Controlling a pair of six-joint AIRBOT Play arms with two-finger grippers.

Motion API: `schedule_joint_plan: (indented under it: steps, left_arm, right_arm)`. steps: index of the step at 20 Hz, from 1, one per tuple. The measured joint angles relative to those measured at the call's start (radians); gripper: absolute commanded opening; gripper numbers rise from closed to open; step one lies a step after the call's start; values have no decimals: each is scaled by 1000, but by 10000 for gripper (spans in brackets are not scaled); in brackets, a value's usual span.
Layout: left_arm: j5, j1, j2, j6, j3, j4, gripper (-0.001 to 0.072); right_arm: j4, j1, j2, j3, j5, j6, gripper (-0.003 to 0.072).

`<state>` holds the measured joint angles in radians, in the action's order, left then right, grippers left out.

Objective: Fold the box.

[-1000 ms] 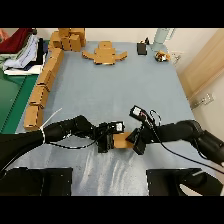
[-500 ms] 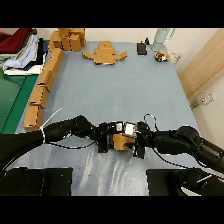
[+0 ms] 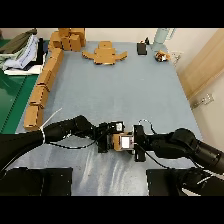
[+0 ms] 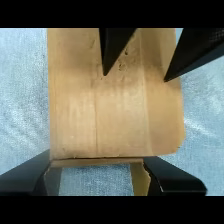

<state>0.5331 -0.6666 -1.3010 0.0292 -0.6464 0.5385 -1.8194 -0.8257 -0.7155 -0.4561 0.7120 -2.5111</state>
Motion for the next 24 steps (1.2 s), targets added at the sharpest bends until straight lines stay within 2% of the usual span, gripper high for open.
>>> schedule_joint_plan:
  steps: [8,16,18,20,24]
  left_arm:
    - [0,0,0,0,0,0,366]
    - [0,0,0,0,0,0,366]
    - [0,0,0,-1,0,0,367]
    - [0,0,0,-1,0,0,366]
    - [0,0,0,0,0,0,366]
  right_arm:
    - [143,-40,3,27,-69,60,390]
    - [124,-50,4,76,-106,68,389]
    - [126,-51,7,87,-127,68,381]
    - [132,-54,13,93,-148,68,335]
    - [143,-54,32,97,-166,68,332]
